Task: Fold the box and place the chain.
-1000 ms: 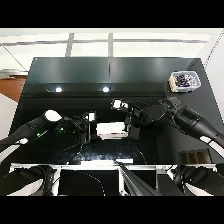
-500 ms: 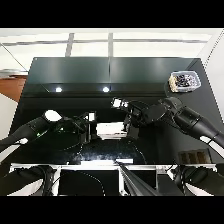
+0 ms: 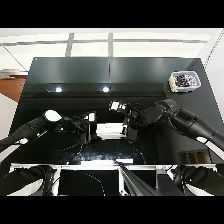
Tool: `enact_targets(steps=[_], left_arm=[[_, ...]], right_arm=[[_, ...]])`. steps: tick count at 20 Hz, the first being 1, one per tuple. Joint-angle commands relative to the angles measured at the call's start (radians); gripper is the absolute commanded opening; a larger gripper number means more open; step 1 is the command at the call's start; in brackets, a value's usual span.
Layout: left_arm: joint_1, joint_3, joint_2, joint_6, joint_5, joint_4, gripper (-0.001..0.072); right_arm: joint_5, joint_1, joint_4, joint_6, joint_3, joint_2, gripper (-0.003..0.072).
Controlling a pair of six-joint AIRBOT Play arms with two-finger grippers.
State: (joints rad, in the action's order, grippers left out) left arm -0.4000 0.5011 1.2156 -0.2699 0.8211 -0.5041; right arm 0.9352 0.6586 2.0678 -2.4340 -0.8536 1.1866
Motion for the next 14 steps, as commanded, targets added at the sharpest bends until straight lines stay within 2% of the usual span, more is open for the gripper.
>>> enact_targets(steps=[1,9,14], left_arm=[[0.0,0.0,0.0,0.001,-0.002,0.001,0.0395],[0.0,0.0,0.0,0.001,-0.002,0.001,0.0395],[0.0,0.0,0.0,0.001,-0.002,0.001,0.0395]], right_arm=[[-0.003,0.01,-0.029,0.019,0.0,0.002,0.0444],[0.014,0.01,-0.027,0.065,-0.011,-0.025,0.0443],[0.019,0.002,-0.039,0.206,-0.08,-0.048,0.0443]])
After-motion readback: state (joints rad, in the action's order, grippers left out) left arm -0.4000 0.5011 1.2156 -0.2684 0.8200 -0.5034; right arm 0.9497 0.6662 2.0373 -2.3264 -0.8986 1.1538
